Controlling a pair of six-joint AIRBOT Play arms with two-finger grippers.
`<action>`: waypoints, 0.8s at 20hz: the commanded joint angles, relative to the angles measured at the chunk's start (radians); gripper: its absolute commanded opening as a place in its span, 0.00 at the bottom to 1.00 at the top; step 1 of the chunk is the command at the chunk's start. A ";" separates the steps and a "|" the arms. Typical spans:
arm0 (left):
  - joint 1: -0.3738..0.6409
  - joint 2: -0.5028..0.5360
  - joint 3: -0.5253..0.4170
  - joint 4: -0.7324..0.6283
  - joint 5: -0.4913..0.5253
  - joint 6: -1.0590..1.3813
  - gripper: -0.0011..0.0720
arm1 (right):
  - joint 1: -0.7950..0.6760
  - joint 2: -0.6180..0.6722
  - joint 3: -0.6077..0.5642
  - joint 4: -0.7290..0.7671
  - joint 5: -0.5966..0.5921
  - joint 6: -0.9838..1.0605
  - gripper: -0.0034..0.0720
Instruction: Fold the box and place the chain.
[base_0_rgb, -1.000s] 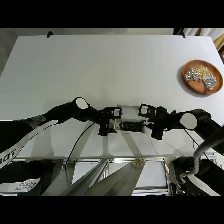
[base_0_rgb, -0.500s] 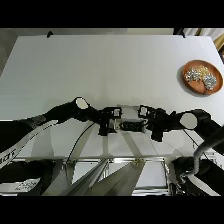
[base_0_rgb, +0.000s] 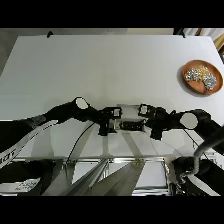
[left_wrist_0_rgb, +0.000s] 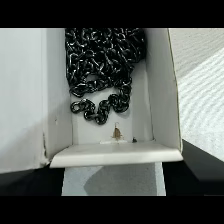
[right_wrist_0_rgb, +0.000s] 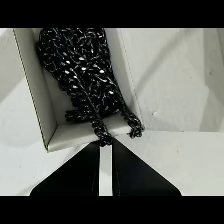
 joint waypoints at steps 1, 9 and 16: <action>0.000 0.001 0.001 0.001 0.000 0.002 0.56 | 0.000 0.002 0.000 -0.055 0.008 0.012 0.07; 0.000 0.001 0.001 0.001 0.000 0.002 0.56 | 0.000 0.145 0.002 -0.120 0.087 0.152 0.07; 0.000 0.001 0.001 0.001 0.000 0.002 0.56 | 0.073 0.260 0.001 0.350 -0.117 0.168 0.07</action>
